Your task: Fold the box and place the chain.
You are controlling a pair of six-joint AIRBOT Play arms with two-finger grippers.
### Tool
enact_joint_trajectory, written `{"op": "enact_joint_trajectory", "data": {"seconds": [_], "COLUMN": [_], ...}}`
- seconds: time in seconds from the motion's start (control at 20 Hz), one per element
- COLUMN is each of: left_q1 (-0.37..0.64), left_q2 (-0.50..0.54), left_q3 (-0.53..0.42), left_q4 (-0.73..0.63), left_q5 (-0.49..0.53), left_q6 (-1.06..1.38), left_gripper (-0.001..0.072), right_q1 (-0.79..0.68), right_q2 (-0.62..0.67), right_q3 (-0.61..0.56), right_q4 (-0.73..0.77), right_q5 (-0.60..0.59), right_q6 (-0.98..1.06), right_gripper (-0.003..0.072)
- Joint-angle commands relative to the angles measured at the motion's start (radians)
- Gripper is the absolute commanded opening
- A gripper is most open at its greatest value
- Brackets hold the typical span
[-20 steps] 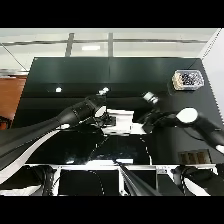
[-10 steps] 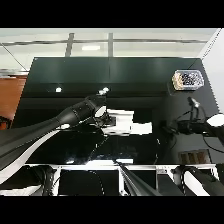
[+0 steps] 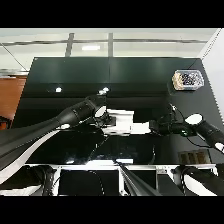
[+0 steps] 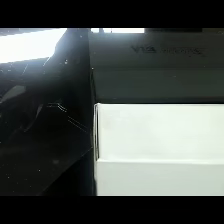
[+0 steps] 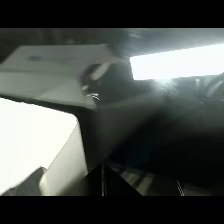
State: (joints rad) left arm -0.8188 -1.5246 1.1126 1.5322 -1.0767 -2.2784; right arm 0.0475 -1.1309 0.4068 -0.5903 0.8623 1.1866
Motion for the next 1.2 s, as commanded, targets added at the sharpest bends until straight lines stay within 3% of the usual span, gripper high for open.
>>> {"op": "enact_joint_trajectory", "data": {"seconds": [0.0,0.05,0.1,0.15,0.2,0.4,0.45,0.55,1.15], "left_q1": [0.0,0.0,0.0,0.0,0.0,0.0,0.0,0.0,0.0], "left_q2": [0.0,0.0,0.0,0.0,0.0,0.0,0.0,0.0,0.0], "left_q3": [0.0,0.0,0.0,0.0,0.0,0.0,0.0,0.0,0.0], "left_q4": [0.0,0.0,0.0,0.0,0.0,0.0,0.0,0.0,0.0], "left_q5": [-0.001,-0.001,-0.001,0.0,0.003,0.002,0.001,0.0,0.0], "left_q6": [0.0,0.0,0.0,0.0,0.0,0.0,0.0,0.0,0.0], "left_gripper": [0.0029,0.0029,0.0029,0.003,0.003,0.003,0.0029,0.0029,0.003], "right_q1": [0.03,0.029,0.029,0.029,0.029,0.037,0.048,0.082,0.214], "right_q2": [-0.032,-0.032,-0.032,-0.032,-0.032,-0.032,-0.032,-0.032,-0.032], "right_q3": [0.045,0.066,0.087,0.105,0.119,0.137,0.137,0.137,0.153], "right_q4": [0.085,0.084,0.085,0.084,0.083,0.093,0.093,0.101,0.093], "right_q5": [0.051,0.085,0.106,0.118,0.118,0.121,0.121,0.119,0.043], "right_q6": [-0.063,-0.074,-0.078,-0.078,-0.08,-0.08,-0.08,-0.079,-0.05], "right_gripper": [0.0019,0.0021,0.0153,0.0507,0.0676,0.0652,0.0538,0.0482,0.0482]}}
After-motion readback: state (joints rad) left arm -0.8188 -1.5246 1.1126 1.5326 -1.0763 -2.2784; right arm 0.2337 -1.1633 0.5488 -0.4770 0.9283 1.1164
